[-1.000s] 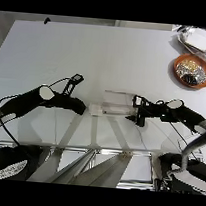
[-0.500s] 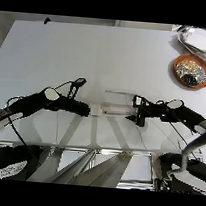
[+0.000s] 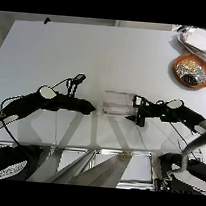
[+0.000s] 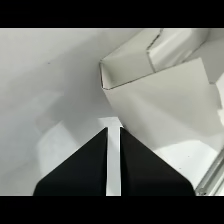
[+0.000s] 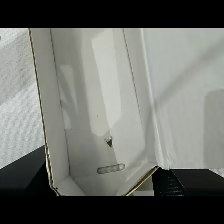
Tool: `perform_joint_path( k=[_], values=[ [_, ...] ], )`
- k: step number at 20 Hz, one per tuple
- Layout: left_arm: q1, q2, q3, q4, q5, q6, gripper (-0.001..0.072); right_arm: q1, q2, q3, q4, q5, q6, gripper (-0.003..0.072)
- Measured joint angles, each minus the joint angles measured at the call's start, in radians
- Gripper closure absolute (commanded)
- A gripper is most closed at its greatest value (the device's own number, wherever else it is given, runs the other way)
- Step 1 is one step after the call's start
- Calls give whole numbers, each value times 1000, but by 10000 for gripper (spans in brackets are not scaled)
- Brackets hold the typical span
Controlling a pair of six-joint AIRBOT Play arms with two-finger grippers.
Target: Fold the box and place the chain.
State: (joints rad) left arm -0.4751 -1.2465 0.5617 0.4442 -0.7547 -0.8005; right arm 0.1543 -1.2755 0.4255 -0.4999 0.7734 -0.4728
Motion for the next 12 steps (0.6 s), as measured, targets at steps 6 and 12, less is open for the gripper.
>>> perform_joint_path(
  k=[6, 12],
  values=[
    [-9, 6, 18, -78, -22, 31, 411, 0, 0, 0, 0, 0, 0, 275],
    [-50, -11, 38, -91, -14, 29, 309, 0, 0, 0, 0, 0, 0, 275]
  ],
)
